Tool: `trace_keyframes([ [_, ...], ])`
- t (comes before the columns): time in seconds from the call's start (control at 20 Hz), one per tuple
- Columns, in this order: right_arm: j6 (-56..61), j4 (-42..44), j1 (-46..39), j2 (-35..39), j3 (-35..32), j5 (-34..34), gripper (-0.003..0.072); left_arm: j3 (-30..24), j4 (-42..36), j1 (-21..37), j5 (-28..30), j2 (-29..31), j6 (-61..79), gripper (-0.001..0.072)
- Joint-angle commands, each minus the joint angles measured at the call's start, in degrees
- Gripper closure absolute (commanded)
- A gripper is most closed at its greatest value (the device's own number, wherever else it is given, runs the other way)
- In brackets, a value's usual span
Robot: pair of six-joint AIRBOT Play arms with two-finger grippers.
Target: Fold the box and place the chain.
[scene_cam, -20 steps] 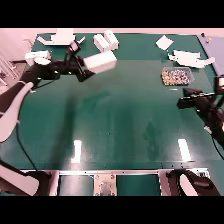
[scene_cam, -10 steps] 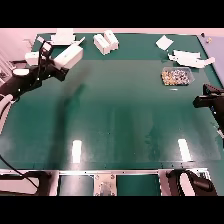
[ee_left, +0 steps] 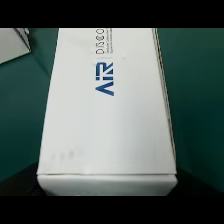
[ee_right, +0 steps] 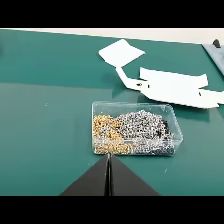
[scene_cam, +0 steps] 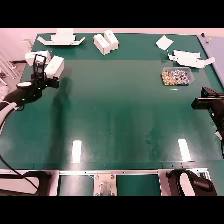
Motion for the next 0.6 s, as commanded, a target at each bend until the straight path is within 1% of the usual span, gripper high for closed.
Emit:
trace_keyframes([
  [0.0, 0.7, 0.1, 0.0, 0.0, -0.2, 0.1, 0.0676, -0.6, -1.0, 0.1, 1.5, -3.0, -1.9, 0.0696],
  [0.1, 0.6, 0.1, 0.0, 0.0, -0.2, 0.1, 0.0676, 0.1, -1.0, 0.1, 1.0, -3.3, -1.4, 0.0695],
  [0.25, 0.6, 0.1, 0.0, 0.0, -0.2, 0.1, 0.0676, 0.2, -2.4, 0.1, 4.6, -3.7, -2.0, 0.0694],
  [0.4, 0.6, 2.8, 0.0, 0.0, -0.2, 0.1, 0.0676, 0.2, -2.3, 0.1, 4.7, -3.7, -1.9, 0.0688],
  [0.45, 0.6, 3.6, 0.0, 0.0, -0.2, 0.1, 0.0676, 0.2, -2.4, 0.1, 4.7, -3.7, -2.0, 0.0455],
  [0.5, 0.6, 3.6, 0.0, 0.0, -0.2, 0.1, 0.0676, 0.2, -2.4, 0.1, 5.4, -3.7, -2.8, 0.0269],
  [0.55, 0.6, 3.6, 0.0, 0.0, -0.2, 0.1, 0.0676, 0.2, -2.4, 0.1, 6.7, -3.7, -4.0, 0.0259],
])
